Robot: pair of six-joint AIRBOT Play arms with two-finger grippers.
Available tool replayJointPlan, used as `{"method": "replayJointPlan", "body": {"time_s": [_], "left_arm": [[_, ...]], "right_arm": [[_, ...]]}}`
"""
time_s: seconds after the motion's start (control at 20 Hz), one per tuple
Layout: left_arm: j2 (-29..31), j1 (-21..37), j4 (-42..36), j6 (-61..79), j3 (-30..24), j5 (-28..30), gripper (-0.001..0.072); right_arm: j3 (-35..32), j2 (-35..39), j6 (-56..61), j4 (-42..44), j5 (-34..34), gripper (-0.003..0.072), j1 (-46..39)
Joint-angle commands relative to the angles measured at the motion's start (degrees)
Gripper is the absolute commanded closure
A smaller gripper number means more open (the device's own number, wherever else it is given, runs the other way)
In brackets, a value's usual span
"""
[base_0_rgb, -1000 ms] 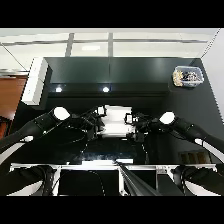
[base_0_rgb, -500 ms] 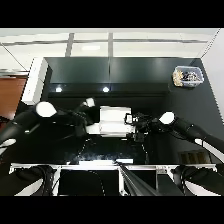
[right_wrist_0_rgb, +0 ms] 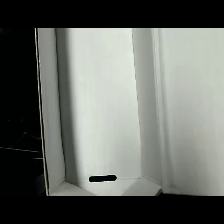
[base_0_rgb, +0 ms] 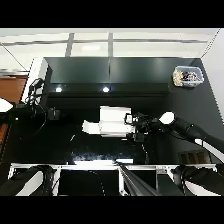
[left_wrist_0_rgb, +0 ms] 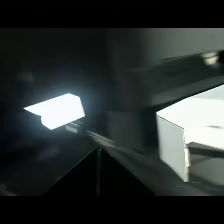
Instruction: Fold the box and place the chain.
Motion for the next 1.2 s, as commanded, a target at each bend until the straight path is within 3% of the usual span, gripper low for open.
{"method": "replayJointPlan", "body": {"time_s": [0.0, 0.15, 0.3, 0.4, 0.6, 0.7, 0.75, 0.8, 0.85, 1.15], "left_arm": [[-5.27, 1.95, -6.95, -4.70, -4.52, -2.54, 0.0685], [-14.19, -4.13, -8.00, -4.90, -5.70, -2.82, 0.0685], [-20.70, -10.95, -16.87, -0.20, -5.57, 0.28, 0.0685], [-22.29, -14.43, -21.79, 1.92, -5.42, 2.62, 0.0685], [-22.27, -17.86, -22.36, 4.09, -3.87, 3.58, 0.0679], [-21.51, -17.90, -22.86, 6.08, -2.64, 3.06, 0.0509], [-20.87, -17.66, -22.82, 6.14, -1.79, 2.84, 0.0291], [-20.28, -17.29, -22.82, 6.27, -1.01, 2.25, 0.0121], [-19.74, -16.81, -22.62, 6.27, -0.13, 1.53, 0.0069], [-19.56, -20.52, -22.67, 6.21, 2.19, -0.94, 0.0069]], "right_arm": [[0.00, -0.02, 0.07, 0.15, -0.13, 0.0275, -0.02], [0.00, -0.02, 0.07, 0.15, -0.15, 0.0275, -0.02], [0.00, -0.02, 0.04, 0.15, -0.15, 0.0275, -0.02], [0.00, -0.02, 0.07, 0.15, -0.13, 0.0275, -0.02], [0.00, -0.02, 0.04, 0.15, -0.13, 0.0275, -0.02], [0.00, -0.02, 0.04, 0.15, -0.13, 0.0275, -0.02], [0.00, -0.02, 0.04, 0.13, -0.13, 0.0275, -0.02], [0.00, -0.02, 0.04, 0.15, -0.13, 0.0275, -0.02], [0.00, -0.02, 0.04, 0.13, -0.13, 0.0275, -0.02], [0.00, -0.02, 0.04, 0.15, -0.13, 0.0275, -0.02]]}}
